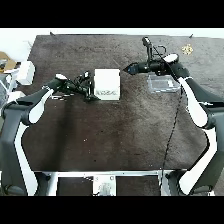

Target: Fold the box and place the chain.

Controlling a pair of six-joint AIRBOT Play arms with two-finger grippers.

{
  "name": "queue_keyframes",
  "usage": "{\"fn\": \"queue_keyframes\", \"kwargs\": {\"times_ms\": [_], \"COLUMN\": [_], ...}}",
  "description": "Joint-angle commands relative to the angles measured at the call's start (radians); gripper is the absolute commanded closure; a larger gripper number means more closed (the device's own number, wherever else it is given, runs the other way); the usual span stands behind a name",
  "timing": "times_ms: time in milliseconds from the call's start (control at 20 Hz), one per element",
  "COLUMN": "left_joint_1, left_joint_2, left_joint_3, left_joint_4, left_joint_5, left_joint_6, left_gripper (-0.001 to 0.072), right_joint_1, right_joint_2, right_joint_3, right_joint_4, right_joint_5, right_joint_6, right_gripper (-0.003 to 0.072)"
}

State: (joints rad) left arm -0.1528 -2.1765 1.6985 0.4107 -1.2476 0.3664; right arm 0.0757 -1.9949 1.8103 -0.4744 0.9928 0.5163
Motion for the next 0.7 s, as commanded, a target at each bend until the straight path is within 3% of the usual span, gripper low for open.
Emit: {"fn": "queue_keyframes", "kwargs": {"times_ms": [0,200,450,650], "left_joint_1": [0.0,0.0,0.0,0.0], "left_joint_2": [0.0,0.0,0.0,0.0], "left_joint_3": [0.0,0.0,0.0,0.0], "left_joint_4": [0.0,0.0,0.0,0.0], "left_joint_5": [0.0,0.0,0.0,0.0], "left_joint_6": [0.0,0.0,0.001,0.0], "left_gripper": [0.0315,0.0315,0.0315,0.0315], "right_joint_1": [0.023,0.024,0.024,0.025], "right_joint_2": [-0.013,-0.013,0.001,0.055], "right_joint_3": [0.005,0.005,0.005,-0.008], "right_joint_4": [0.027,0.031,0.03,0.031], "right_joint_5": [0.013,0.037,0.208,0.243], "right_joint_6": [-0.111,-0.179,-0.327,-0.345], "right_gripper": [0.049,0.0488,0.0488,0.049]}}
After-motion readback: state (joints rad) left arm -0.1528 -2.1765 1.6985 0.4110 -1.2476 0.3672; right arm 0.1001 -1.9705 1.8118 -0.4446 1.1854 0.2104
